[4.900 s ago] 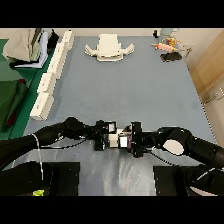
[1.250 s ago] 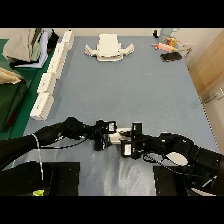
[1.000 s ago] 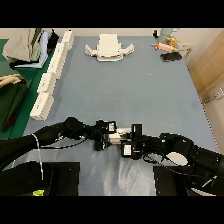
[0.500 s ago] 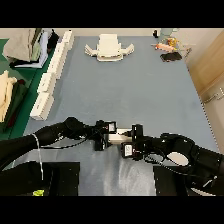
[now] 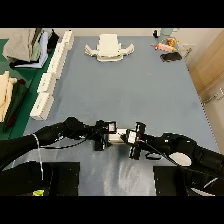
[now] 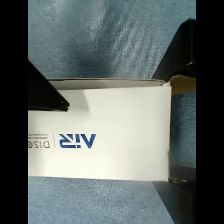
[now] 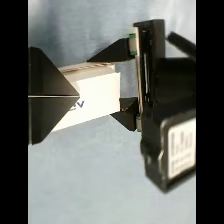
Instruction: Fold the box.
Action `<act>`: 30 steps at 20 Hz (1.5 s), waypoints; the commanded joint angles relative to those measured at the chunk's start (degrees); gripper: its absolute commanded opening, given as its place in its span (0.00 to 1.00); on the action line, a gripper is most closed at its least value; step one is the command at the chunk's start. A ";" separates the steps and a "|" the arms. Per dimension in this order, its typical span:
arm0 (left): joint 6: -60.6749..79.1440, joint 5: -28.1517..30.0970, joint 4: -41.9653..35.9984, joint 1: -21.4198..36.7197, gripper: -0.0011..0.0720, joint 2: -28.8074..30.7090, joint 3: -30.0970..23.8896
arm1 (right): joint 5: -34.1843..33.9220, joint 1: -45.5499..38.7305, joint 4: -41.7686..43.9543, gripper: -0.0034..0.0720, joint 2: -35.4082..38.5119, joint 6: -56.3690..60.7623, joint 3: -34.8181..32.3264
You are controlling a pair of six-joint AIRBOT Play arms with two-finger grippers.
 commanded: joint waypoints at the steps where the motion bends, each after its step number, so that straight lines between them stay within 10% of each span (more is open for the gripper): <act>1: 0.00 0.04 0.00 0.02 0.71 -0.02 0.00 | -6.03 0.07 10.51 0.05 -1.68 10.93 -1.40; 6: -0.02 0.04 0.00 0.02 0.71 -0.02 0.00 | -22.95 4.79 18.64 0.05 -1.77 12.74 -8.17; 30: 0.00 0.04 0.00 0.02 0.71 -0.02 0.00 | -17.97 6.43 20.04 0.05 -6.91 20.37 -10.08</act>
